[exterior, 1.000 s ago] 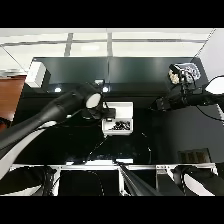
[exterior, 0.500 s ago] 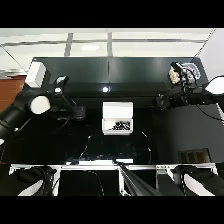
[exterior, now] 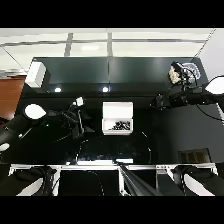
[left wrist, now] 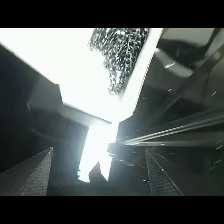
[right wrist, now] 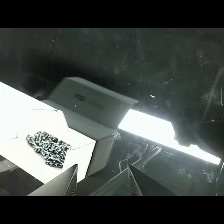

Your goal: Fold the box and place the chain.

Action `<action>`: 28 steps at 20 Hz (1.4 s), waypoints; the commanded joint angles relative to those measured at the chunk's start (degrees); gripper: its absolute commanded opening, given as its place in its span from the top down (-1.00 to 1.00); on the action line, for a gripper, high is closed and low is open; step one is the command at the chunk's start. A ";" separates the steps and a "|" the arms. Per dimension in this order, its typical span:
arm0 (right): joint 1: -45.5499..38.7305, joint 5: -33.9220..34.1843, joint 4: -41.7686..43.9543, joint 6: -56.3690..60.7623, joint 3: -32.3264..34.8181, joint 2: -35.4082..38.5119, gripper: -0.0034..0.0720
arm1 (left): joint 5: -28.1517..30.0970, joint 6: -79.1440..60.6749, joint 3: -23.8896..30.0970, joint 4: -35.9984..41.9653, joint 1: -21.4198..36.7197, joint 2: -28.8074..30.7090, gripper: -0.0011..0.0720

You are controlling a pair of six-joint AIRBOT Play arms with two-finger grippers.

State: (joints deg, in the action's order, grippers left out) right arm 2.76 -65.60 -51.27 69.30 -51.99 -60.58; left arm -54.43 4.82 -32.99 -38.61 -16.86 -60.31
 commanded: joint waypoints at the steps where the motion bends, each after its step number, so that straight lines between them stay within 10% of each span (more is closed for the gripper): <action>1: -0.02 0.28 0.02 0.37 0.00 0.02 -0.09 | -1.16 -21.00 -1.20 4.52 -0.28 -8.17 -0.98; 28: -0.02 0.55 0.02 0.76 0.00 0.02 -0.08 | 0.02 -15.63 -10.25 6.08 -4.98 -21.49 -0.98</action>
State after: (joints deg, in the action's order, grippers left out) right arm 2.76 -65.10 -51.24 70.06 -51.99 -60.58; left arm -54.85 -12.45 -42.52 -32.38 -21.58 -81.19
